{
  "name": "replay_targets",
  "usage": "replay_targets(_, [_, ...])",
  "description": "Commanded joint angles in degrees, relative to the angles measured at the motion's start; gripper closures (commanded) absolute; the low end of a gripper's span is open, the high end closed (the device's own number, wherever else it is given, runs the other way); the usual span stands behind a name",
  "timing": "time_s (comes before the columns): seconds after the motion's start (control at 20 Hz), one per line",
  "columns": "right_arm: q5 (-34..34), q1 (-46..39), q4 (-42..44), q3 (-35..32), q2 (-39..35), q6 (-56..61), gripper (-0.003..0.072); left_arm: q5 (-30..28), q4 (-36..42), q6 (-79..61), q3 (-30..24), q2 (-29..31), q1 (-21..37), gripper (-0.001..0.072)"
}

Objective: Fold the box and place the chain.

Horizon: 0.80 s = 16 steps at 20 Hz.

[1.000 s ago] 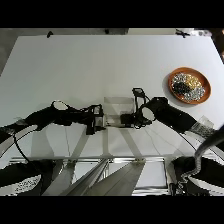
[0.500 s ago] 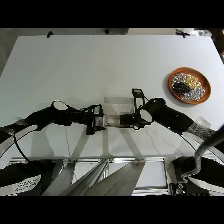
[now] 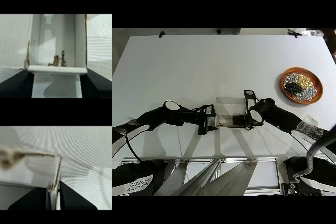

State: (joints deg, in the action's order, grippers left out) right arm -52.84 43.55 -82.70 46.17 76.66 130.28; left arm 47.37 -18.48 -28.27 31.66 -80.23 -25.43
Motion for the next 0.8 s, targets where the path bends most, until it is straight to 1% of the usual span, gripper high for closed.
replay_targets(0.0, [0.28,0.07,0.17,0.02,0.31,-0.26,0.0604,-0.02,0.0,0.02,0.0,0.0,-0.02,0.044])
replay_targets(0.1, [0.31,0.07,0.15,0.02,0.31,-0.55,0.065,-0.02,0.0,0.04,0.0,0.0,-0.02,0.044])
replay_targets(0.35, [0.33,0.07,0.17,0.02,0.31,-1.33,0.0654,-0.02,0.0,0.04,0.0,0.0,-0.02,0.044])
replay_targets(0.4, [0.37,0.07,0.17,0.02,0.31,-1.33,0.0636,-0.02,0.0,0.04,0.0,0.0,-0.02,0.044])
replay_targets(0.5, [0.39,0.07,0.17,0.02,0.31,-1.33,0.0485,-0.02,0.0,0.04,0.0,0.0,-0.02,0.044])
replay_targets(0.75, [0.39,0.0,0.17,0.02,0.31,-1.33,0.0495,-0.02,0.0,0.02,0.0,0.0,-0.02,0.044])
